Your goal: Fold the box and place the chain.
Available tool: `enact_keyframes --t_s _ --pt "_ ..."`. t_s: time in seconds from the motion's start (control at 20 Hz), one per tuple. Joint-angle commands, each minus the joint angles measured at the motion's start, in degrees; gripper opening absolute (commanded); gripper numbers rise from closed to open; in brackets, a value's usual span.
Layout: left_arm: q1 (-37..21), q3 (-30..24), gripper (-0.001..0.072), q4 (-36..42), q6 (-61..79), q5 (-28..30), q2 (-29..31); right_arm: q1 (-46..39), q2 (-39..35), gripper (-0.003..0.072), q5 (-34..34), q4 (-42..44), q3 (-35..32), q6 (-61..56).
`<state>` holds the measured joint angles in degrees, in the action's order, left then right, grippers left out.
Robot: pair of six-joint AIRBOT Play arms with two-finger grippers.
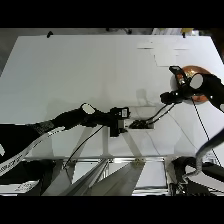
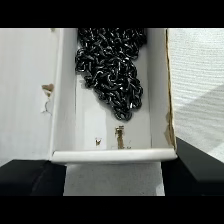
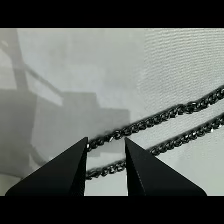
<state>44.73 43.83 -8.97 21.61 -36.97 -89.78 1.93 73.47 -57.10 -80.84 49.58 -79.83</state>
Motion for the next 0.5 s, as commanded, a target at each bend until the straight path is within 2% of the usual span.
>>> enact_keyframes --t_s 0.0,0.45 --pt "0.0 0.0 0.0171 0.0 0.02 0.02 -0.02 -0.02 1.01 0.0259 2.38 -0.35 -1.92 -0.39" --pt "0.0 0.0 0.0171 0.0 0.02 0.0 -0.02 -0.02 2.19 0.0254 3.26 -0.17 -3.54 -0.96"
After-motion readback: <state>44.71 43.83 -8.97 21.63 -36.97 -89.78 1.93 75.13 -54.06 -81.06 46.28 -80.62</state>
